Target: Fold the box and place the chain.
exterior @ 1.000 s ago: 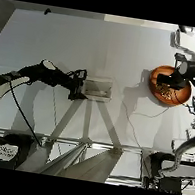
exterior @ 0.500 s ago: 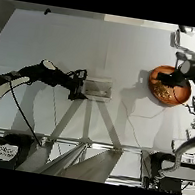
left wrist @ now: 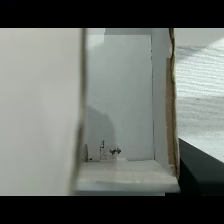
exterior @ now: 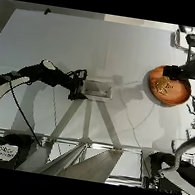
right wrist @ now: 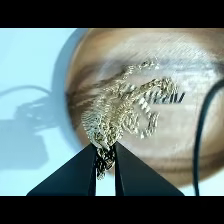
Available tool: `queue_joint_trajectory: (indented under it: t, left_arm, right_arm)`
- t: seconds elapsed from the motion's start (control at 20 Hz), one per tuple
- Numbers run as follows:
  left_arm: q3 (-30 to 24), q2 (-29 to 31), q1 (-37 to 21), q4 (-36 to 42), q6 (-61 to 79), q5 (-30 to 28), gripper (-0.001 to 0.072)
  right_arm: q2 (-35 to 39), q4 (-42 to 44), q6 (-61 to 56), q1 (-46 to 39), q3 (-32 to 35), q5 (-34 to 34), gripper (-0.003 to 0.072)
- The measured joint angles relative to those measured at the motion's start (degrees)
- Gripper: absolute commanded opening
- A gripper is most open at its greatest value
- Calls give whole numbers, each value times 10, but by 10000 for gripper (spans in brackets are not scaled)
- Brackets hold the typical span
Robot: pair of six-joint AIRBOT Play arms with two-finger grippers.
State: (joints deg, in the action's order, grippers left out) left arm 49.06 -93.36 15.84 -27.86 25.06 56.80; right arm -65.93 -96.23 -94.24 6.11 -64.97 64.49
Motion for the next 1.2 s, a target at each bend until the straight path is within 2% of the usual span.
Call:
queue_joint_trajectory:
  t: [0.2,0.45,0.75,1.2]
  left_arm:
    - [0,0,0,0,0,0,143]
    - [0,0,0,0,0,0,143]
    - [0,0,0,0,0,0,143]
    - [0,0,0,0,0,0,143]
  right_arm:
    - [33,1,13,82,0,57,8]
    - [33,5,17,188,0,73,7]
    - [9,56,20,257,0,25,7]
    - [-61,221,124,273,0,-38,6]
